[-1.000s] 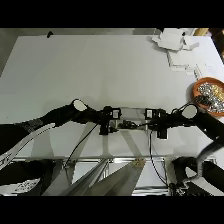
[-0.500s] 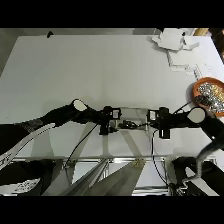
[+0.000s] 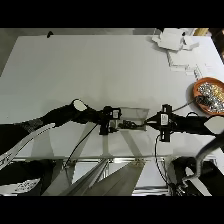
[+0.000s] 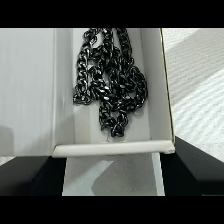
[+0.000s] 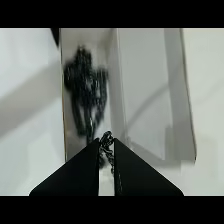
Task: Fold the box and place the chain.
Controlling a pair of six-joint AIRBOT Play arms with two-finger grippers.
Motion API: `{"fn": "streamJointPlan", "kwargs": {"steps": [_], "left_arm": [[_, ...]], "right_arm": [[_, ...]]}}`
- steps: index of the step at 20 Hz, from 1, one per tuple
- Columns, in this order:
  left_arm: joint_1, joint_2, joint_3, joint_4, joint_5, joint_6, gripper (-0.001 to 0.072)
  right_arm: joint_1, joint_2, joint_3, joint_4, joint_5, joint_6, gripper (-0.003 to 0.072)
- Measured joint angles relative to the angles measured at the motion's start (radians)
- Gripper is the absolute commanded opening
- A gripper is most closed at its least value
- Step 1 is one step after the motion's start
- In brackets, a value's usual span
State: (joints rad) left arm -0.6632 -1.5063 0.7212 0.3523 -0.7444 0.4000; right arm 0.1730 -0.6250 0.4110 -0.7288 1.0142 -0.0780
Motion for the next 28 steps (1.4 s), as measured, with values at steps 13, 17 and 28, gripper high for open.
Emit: {"fn": "streamJointPlan", "kwargs": {"steps": [13, 17, 28], "left_arm": [[0.0, 0.0, 0.0, 0.0, 0.0, 0.0, 0.0254], [0.0, 0.0, 0.0, 0.0, 0.0, 0.0, 0.0254], [0.0, 0.0, 0.0, 0.0, 0.0, 0.0, 0.0254]], "right_arm": [[0.392, -0.16, 0.0, 0.211, -0.392, -0.061, 0.0207], [0.405, -0.171, 0.012, 0.145, -0.422, -0.061, 0.0207], [-0.072, -0.106, 0.056, -0.179, -0.216, -0.051, 0.0197]]}}
